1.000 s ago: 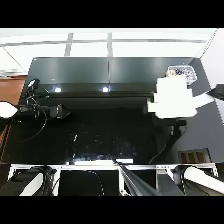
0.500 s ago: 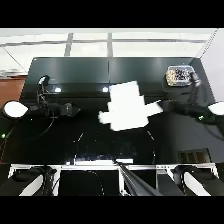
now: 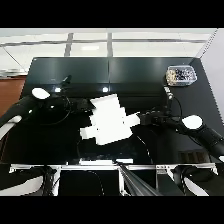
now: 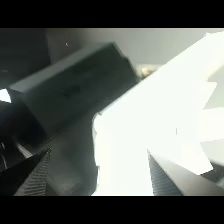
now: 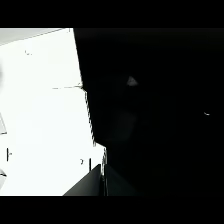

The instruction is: Fold the box and place the chain.

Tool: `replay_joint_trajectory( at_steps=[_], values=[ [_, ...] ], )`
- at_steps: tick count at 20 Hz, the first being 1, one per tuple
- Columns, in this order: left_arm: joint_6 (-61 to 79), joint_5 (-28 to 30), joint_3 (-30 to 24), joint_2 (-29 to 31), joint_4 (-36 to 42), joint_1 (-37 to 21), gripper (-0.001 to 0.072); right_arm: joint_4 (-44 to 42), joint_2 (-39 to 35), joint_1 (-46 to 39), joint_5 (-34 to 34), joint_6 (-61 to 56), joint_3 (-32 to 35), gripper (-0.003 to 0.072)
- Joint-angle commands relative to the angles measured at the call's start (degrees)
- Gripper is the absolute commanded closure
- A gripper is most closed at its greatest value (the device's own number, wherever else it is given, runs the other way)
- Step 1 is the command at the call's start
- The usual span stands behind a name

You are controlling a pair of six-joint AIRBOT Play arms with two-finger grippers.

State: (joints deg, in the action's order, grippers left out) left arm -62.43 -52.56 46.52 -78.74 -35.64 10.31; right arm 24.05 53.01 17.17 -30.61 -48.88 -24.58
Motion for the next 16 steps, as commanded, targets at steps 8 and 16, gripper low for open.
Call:
replay_joint_trajectory(
  at_steps=[8,16],
  values=[
    [15.98,-29.05,14.12,-18.84,0.2,3.54,0.0296,-0.17,-0.04,1.16,0.66,-1.73,0.22,0.0672],
    [18.47,-29.35,21.05,-18.84,-5.49,5.33,0.0683,3.1,-0.15,-1.22,0.96,-1.64,-1.57,0.0005]
  ],
)
